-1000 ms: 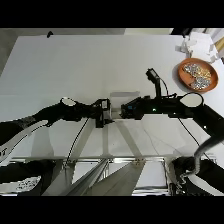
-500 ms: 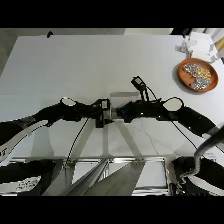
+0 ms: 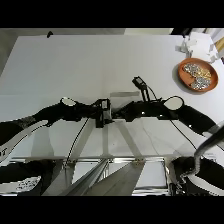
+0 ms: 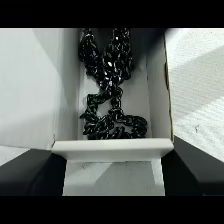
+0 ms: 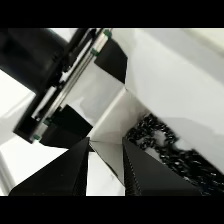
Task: Fold the box and place the chain.
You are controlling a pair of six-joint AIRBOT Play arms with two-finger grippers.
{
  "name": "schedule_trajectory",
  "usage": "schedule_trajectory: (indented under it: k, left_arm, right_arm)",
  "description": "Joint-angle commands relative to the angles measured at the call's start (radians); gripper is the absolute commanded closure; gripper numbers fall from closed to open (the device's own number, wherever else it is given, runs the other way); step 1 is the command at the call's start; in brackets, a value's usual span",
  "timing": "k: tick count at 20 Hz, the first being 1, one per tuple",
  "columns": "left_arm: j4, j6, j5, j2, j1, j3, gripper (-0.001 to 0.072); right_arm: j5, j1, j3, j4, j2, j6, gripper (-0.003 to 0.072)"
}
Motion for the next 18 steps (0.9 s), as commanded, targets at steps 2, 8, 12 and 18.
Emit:
schedule_trajectory:
  k: [2,8,12,18]
  left_arm:
    - [0.000,0.000,0.000,0.000,0.000,0.000,0.0698]
    - [0.000,0.000,0.000,0.000,0.000,0.000,0.0698]
    - [0.000,0.000,0.000,0.000,0.000,0.000,0.0698]
    - [0.000,0.000,0.000,0.000,0.000,0.000,0.0698]
  right_arm:
    - [0.239,-0.212,0.002,-0.094,0.142,-0.054,0.0450]
    - [0.263,-0.435,-0.004,-0.480,0.187,-0.422,0.0448]
    - [0.246,-0.419,-0.018,-0.479,0.135,-0.661,0.0357]
    - [0.205,-0.368,-0.019,-0.471,0.011,-0.890,0.0244]
